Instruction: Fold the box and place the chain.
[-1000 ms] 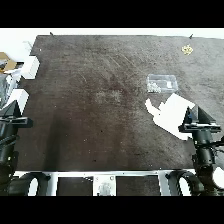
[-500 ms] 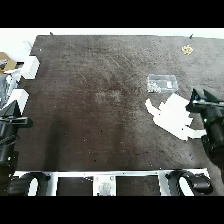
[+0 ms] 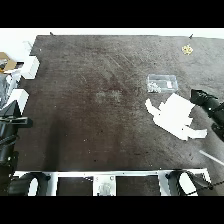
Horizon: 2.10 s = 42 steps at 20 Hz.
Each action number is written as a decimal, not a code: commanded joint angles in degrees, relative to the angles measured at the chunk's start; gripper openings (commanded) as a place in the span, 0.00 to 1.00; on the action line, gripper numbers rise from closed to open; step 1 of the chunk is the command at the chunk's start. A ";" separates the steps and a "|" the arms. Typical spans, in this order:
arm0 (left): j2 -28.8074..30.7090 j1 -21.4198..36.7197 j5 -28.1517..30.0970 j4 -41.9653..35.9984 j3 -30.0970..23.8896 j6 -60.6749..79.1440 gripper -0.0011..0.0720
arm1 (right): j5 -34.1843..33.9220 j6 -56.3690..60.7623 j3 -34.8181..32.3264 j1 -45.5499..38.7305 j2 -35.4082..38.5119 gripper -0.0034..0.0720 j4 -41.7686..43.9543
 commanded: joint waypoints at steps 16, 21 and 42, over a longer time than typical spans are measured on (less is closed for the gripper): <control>0.02 0.00 0.02 0.00 0.02 0.00 0.03 | 45.77 36.74 19.43 -26.40 -17.70 0.57 -53.86; 0.04 0.00 0.02 0.00 0.02 0.00 0.03 | 48.43 30.62 22.51 -26.38 -27.30 0.57 -46.40; 0.02 0.02 0.02 0.00 0.02 0.00 0.03 | 56.57 18.27 20.15 -29.70 -43.63 0.05 -31.65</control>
